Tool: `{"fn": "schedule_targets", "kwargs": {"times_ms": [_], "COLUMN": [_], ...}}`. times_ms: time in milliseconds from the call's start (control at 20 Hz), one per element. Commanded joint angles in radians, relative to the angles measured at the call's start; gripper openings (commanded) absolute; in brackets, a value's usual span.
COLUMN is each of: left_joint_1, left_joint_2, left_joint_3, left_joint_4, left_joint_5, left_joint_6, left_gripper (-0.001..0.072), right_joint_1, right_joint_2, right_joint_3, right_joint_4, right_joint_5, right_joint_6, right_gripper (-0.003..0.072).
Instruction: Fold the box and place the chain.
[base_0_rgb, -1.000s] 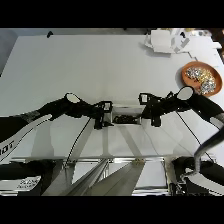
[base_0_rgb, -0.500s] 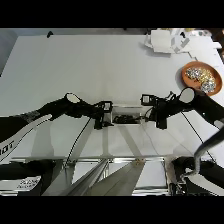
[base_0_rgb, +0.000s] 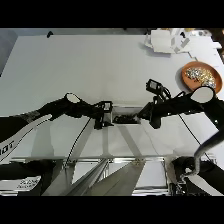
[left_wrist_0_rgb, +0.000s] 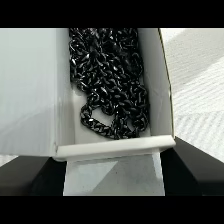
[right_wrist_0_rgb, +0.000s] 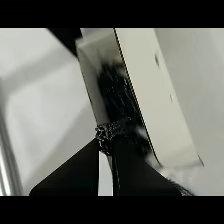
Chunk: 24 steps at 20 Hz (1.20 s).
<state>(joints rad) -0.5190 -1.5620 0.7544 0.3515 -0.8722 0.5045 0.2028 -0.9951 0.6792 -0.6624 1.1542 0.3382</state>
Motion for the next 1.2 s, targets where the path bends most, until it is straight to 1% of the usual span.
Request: {"fn": "schedule_targets", "kwargs": {"times_ms": [0,200,300,350,450,500,550,650,800,1000,1100,1150], "left_joint_1": [0.0,0.0,0.0,0.0,0.0,0.0,0.0,0.0,0.0,0.0,0.0,0.0], "left_joint_2": [0.001,0.001,0.001,0.001,0.001,0.001,0.001,0.001,0.001,0.001,0.001,0.001], "left_joint_3": [0.0,0.0,0.0,0.0,0.0,0.0,0.0,0.0,0.0,0.0,0.0,0.0], "left_joint_4": [0.0,0.0,0.0,0.0,0.001,0.0,0.0,0.0,0.001,0.0,0.0,0.001], "left_joint_5": [0.0,0.0,0.0,0.0,0.0,0.0,0.0,0.0,0.0,0.0,0.0,0.0], "left_joint_6": [0.0,0.0,0.0,0.0,0.0,0.0,0.0,0.0,0.0,0.0,0.0,0.0], "left_gripper": [0.017,0.017,0.017,0.017,0.017,0.017,0.017,0.017,0.017,0.017,0.017,0.017], "right_joint_1": [0.044,0.188,0.218,0.22,0.22,0.22,0.219,0.218,0.149,-0.045,-0.135,-0.17], "right_joint_2": [0.011,-0.005,-0.02,-0.028,-0.034,-0.032,-0.029,-0.01,0.039,0.047,0.045,0.04], "right_joint_3": [0.0,0.0,0.0,0.0,0.0,0.0,0.0,0.001,0.001,0.001,0.001,0.001], "right_joint_4": [0.162,0.078,-0.013,-0.055,-0.12,-0.131,-0.132,-0.167,-0.317,-0.554,-0.564,-0.564], "right_joint_5": [-0.055,-0.236,-0.301,-0.309,-0.302,-0.294,-0.287,-0.278,-0.257,-0.237,-0.303,-0.323], "right_joint_6": [0.018,0.041,0.137,0.181,0.217,0.217,0.215,0.219,0.362,0.587,0.771,0.845], "right_gripper": [0.0016,0.0016,0.0019,0.0062,0.0217,0.0253,0.0269,0.0269,0.0268,0.0269,0.0299,0.0299]}}
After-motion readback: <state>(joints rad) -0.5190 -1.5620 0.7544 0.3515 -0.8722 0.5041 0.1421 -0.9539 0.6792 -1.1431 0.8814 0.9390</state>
